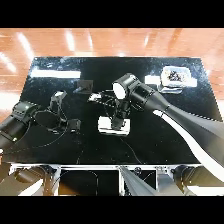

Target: Fold the box and place the chain.

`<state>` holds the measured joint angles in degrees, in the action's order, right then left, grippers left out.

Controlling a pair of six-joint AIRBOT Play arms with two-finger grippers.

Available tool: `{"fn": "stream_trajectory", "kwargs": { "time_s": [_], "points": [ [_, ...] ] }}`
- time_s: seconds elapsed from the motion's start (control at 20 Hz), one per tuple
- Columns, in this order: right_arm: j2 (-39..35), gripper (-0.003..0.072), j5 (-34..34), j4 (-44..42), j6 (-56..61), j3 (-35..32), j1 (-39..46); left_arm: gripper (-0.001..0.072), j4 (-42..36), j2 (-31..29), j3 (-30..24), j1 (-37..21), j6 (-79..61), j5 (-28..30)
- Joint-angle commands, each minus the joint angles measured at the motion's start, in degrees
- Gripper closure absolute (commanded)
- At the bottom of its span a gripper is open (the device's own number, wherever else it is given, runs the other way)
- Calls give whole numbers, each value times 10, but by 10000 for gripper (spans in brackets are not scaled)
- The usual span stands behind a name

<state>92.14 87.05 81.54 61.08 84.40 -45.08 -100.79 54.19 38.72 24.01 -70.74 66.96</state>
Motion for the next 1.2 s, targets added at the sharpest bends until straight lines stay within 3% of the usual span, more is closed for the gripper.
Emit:
{"fn": "stream_trajectory", "kwargs": {
  "time_s": [0.0, 0.45, 0.75, 0.8, 0.85, 1.15],
  "points": [
    [0, 383, -6, 2, 0, 0, 0, 161, 0, 0, 0, 0, 0, 0],
    [9, 382, -16, 9, 0, 0, 0, 161, 0, 0, 0, 0, 0, 0],
    [9, 360, -1, -33, 0, 0, 0, 161, 0, 0, 0, 0, 0, 0],
    [9, 343, 1, -33, 0, 0, 0, 161, 0, 0, 0, 0, 0, 0],
    [9, 247, 2, -33, 0, 0, 0, 161, 0, 0, 0, 0, 0, 0],
    [14, 246, 1, -33, 0, -18, 0, 161, 0, 0, 0, 0, 0, 0]
  ]
}}
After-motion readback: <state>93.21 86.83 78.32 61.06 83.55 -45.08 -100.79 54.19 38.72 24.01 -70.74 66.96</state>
